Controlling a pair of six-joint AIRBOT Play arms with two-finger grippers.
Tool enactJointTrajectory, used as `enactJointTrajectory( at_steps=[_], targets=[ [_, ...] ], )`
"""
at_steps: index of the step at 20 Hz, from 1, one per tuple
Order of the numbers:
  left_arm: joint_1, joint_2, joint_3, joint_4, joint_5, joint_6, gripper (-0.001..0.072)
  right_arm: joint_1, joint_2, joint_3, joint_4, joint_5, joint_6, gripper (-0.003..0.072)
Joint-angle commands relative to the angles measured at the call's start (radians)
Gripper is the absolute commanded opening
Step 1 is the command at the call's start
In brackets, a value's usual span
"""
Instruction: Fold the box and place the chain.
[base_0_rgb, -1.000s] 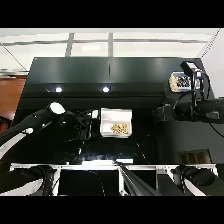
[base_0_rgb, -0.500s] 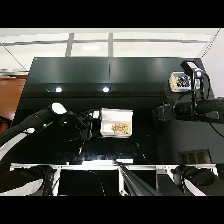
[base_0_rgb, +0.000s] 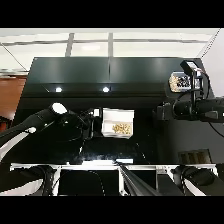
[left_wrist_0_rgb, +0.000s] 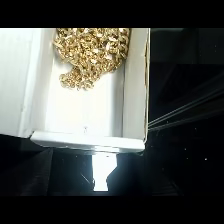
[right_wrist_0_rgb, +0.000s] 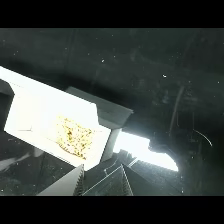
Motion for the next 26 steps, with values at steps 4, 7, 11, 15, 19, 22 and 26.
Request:
enactJointTrajectory(
  at_steps=[4,7,11,15,19,22,26],
  targets=[
    [-0.013,-0.001,0.002,-0.025,0.006,0.004,0.0702,0.0,-0.002,0.0,0.0,-0.013,0.0,0.0297],
    [-0.013,-0.001,0.009,-0.025,0.03,0.004,0.0702,0.0,-0.003,0.0,0.0,-0.014,0.0,0.0297],
    [-0.019,-0.014,0.022,-0.024,0.039,0.004,0.0702,0.0,-0.003,0.0,0.0,-0.014,0.0,0.0297],
    [-0.046,-0.032,0.045,-0.023,0.034,0.005,0.0702,0.0,-0.003,0.0,0.0,-0.014,0.0,0.0297],
    [-0.071,-0.037,0.049,-0.014,0.027,0.004,0.0686,0.0,-0.003,0.0,0.0,-0.014,0.0,0.0297],
    [-0.071,-0.037,0.049,-0.013,0.045,-0.043,0.0447,-0.001,-0.011,0.0,-0.001,-0.015,0.0,0.0297],
    [-0.068,-0.037,0.049,-0.005,0.064,-0.084,0.0388,-0.001,-0.065,0.0,0.0,-0.095,0.0,0.0298]
  ],
)
